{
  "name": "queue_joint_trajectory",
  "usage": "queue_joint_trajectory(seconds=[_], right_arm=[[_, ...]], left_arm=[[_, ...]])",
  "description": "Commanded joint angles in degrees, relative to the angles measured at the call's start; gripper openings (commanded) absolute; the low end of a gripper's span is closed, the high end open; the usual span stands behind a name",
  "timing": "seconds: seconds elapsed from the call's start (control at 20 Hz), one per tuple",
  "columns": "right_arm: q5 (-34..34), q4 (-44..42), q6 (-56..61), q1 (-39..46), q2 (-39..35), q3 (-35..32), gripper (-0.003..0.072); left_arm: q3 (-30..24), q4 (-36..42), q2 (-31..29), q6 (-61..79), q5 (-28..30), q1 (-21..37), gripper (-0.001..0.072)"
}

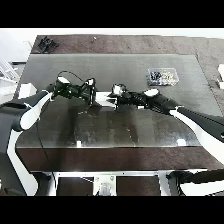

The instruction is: Fold the box and place the chain.

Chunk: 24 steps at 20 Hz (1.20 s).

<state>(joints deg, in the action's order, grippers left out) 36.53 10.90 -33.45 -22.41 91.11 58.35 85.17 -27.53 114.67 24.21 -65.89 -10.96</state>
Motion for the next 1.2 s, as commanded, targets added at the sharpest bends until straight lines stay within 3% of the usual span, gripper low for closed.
queue_joint_trajectory(seconds=[0.0, 0.35, 0.55, 0.75, 0.9, 0.95, 1.15], right_arm=[[1.0, 0.5, 2.0, 0.4, 0.4, -1.0, 0.0148], [2.3, 0.4, 3.3, 1.5, 0.7, -1.8, 0.0149], [7.1, 0.4, 5.7, 2.1, -0.1, 0.1, 0.0149], [7.5, 0.4, 6.1, 2.3, -2.7, 1.6, 0.0146], [7.4, 0.0, 7.0, 3.7, -2.8, 1.9, 0.0076], [7.4, 0.0, 8.2, 4.2, -2.7, 1.9, 0.0007], [7.5, 0.2, 13.2, 5.6, -0.3, 1.9, 0.0001]], left_arm=[[0.0, 0.3, 0.0, -0.4, 0.9, 0.1, 0.0538], [0.0, 0.3, 0.0, -0.3, 0.9, 0.1, 0.0538], [0.0, 0.3, 0.0, -0.4, 0.9, 0.1, 0.0538], [0.0, 0.3, 0.0, -0.4, 0.9, 0.1, 0.0538], [0.0, 0.3, 0.0, -0.3, 0.9, 0.1, 0.0538], [0.0, 0.3, 0.0, -0.4, 0.9, 0.1, 0.0538], [0.0, 0.3, 0.0, -0.3, 0.9, 0.1, 0.0538]])
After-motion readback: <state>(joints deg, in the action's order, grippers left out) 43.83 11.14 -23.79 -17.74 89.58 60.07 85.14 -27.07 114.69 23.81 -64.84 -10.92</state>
